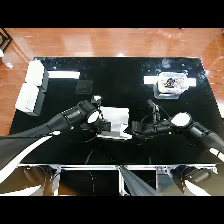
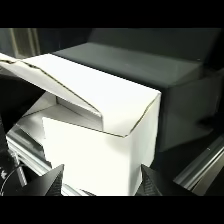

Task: Fold the box and place the chain.

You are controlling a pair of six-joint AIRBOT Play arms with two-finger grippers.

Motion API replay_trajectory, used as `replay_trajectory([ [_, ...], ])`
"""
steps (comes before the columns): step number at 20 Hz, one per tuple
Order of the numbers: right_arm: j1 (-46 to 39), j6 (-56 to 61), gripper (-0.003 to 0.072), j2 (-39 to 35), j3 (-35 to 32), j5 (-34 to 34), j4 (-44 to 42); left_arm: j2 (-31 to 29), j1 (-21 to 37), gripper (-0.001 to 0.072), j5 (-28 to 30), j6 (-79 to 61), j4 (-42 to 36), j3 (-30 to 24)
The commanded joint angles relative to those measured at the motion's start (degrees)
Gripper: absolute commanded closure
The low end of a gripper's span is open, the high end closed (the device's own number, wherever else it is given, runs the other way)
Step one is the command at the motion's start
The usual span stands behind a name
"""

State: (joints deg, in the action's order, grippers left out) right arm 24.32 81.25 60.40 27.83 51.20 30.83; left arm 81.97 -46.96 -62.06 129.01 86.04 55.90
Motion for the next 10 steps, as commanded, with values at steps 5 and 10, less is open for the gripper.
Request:
replay_trajectory([
  [5,7.0,10.0,0.0165,0.0,1.7,-6.9,7.5,0.0,0.0,0.0687,0.0,0.0,0.0,0.0],
  [10,11.0,25.7,0.0165,0.5,7.4,-7.3,24.2,0.0,0.0,0.0687,0.1,0.0,0.1,0.0],
])
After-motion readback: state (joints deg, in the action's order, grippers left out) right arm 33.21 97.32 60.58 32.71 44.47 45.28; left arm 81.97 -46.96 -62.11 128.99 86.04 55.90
